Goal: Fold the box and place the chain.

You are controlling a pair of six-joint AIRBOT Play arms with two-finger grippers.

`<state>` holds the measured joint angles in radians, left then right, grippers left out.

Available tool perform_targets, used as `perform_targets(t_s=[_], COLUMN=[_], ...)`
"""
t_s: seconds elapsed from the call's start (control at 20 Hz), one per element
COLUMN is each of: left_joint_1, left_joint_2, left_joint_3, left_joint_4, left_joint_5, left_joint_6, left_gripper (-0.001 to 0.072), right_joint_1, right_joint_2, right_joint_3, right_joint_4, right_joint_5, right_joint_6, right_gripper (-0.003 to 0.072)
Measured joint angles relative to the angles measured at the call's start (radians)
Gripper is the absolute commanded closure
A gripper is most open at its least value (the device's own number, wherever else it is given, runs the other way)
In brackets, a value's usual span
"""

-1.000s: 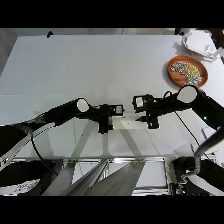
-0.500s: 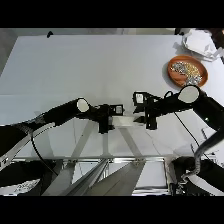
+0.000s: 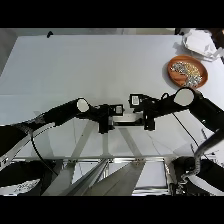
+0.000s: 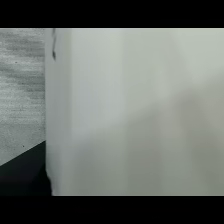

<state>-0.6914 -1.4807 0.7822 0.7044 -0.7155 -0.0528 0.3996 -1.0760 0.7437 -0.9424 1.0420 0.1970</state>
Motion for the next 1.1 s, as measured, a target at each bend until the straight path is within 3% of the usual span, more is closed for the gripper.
perform_targets(t_s=[0.2, 0.3, 0.55, 0.7, 1.1], left_joint_1=[0.0, 0.0, 0.0, 0.0, 0.0], left_joint_2=[0.0, 0.0, 0.0, 0.0, 0.0], left_joint_3=[0.0, 0.0, 0.0, 0.0, 0.0], left_joint_4=[0.0, 0.0, 0.0, 0.0, 0.0], left_joint_5=[0.0, 0.0, 0.0, 0.0, 0.0], left_joint_6=[0.0, 0.0, 0.0, 0.0, 0.0], left_gripper=[0.0439, 0.0439, 0.0439, 0.0439, 0.0439], right_joint_1=[0.001, 0.002, -0.031, -0.078, -0.101], right_joint_2=[0.0, 0.019, 0.098, 0.112, -0.011], right_joint_3=[0.0, 0.0, 0.013, 0.017, 0.018], right_joint_4=[-0.007, 0.019, 0.076, 0.172, 0.28], right_joint_5=[0.004, 0.026, 0.059, 0.071, 0.124], right_joint_6=[0.014, 0.016, 0.013, -0.013, -0.05], right_gripper=[0.0213, 0.0138, 0.0147, 0.0223, 0.0224])
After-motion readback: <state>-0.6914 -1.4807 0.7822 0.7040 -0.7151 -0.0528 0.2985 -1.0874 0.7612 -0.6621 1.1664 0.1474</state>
